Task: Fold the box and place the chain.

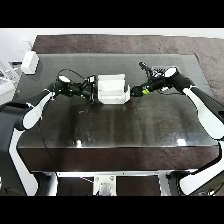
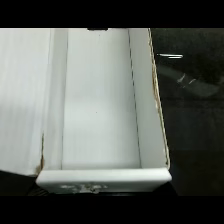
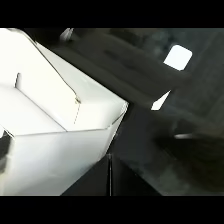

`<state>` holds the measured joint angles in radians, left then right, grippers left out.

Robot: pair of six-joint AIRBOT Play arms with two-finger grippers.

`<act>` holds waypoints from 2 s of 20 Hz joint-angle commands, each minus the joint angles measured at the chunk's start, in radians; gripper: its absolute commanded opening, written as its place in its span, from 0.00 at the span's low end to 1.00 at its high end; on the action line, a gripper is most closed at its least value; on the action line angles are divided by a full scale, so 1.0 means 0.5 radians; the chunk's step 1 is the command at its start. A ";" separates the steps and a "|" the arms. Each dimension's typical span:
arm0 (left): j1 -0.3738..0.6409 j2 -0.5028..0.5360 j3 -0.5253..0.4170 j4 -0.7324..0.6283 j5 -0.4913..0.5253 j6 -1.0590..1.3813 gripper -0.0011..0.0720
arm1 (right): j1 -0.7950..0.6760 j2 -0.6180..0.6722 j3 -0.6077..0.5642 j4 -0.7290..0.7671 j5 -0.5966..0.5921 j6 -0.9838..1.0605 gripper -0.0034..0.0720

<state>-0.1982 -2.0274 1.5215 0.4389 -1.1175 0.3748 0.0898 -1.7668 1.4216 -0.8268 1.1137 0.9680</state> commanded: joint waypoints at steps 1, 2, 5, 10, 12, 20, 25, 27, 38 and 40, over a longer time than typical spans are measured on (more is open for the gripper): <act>0.002 0.001 0.001 0.001 -0.001 0.000 0.57 | 0.028 0.050 0.047 -0.116 0.012 0.079 0.06; 0.002 0.001 0.001 0.001 0.000 -0.001 0.57 | 0.028 0.059 0.049 -0.113 0.013 0.092 0.06; 0.002 0.001 0.001 0.001 0.000 0.000 0.57 | 0.033 0.063 0.050 -0.088 0.012 0.092 0.35; 0.002 0.001 0.001 0.001 0.000 0.000 0.57 | 0.032 0.063 0.050 0.034 0.074 0.092 0.35; 0.002 0.001 0.001 0.001 0.000 0.000 0.57 | 0.034 0.063 0.050 0.066 0.072 0.089 0.36; 0.002 0.001 0.001 0.001 0.000 0.000 0.57 | 0.044 0.053 0.050 0.067 0.073 0.085 0.54; 0.002 0.001 0.001 0.001 0.000 0.000 0.57 | 0.118 0.048 0.050 0.056 0.067 0.085 0.68; 0.002 0.001 0.001 0.001 0.000 0.000 0.57 | 0.117 0.047 0.050 0.043 0.063 0.085 0.68; 0.002 0.001 0.001 0.001 0.000 0.000 0.57 | 0.194 0.047 0.050 -0.156 0.031 0.233 0.68; 0.002 0.001 0.001 0.001 0.000 0.000 0.57 | 0.208 0.047 0.050 -0.202 -0.031 0.266 0.68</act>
<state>-0.1982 -2.0274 1.5215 0.4389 -1.1179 0.3744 0.1825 -1.7428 1.4460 -0.8772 1.1294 1.0664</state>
